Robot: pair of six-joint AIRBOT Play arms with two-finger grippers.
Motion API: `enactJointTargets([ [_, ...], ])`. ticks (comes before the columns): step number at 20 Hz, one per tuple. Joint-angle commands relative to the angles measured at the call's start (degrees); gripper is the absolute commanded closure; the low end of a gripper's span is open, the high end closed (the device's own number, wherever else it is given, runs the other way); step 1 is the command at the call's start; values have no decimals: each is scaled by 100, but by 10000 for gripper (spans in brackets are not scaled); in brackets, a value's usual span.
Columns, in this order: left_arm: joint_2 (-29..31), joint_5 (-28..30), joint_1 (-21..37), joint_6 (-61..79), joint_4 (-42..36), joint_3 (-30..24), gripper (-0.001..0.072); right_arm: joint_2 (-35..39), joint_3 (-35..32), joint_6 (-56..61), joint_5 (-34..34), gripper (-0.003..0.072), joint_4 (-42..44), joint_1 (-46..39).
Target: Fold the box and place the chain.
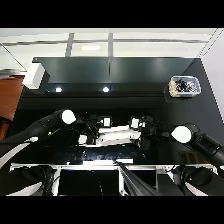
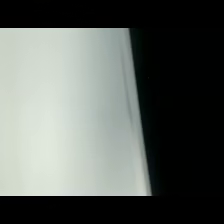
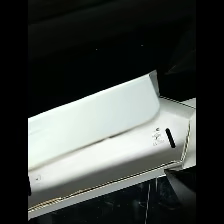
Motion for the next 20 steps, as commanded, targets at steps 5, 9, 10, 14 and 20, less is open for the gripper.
enactJointTargets([
  [5,-4,-2,4,0,4,2,676,-210,22,-728,-17,-10,546,-37],
  [9,-4,-2,4,0,4,2,677,-566,22,-1226,-157,-10,890,-63],
  [10,-4,-2,4,0,4,2,676,-640,22,-1276,-111,-10,975,-61],
  [14,-4,-2,4,-4,4,2,677,-942,17,-1958,461,-10,1661,-55],
  [20,-4,-2,4,-20,22,11,677,-1213,-20,-2118,428,-10,1644,-57],
])
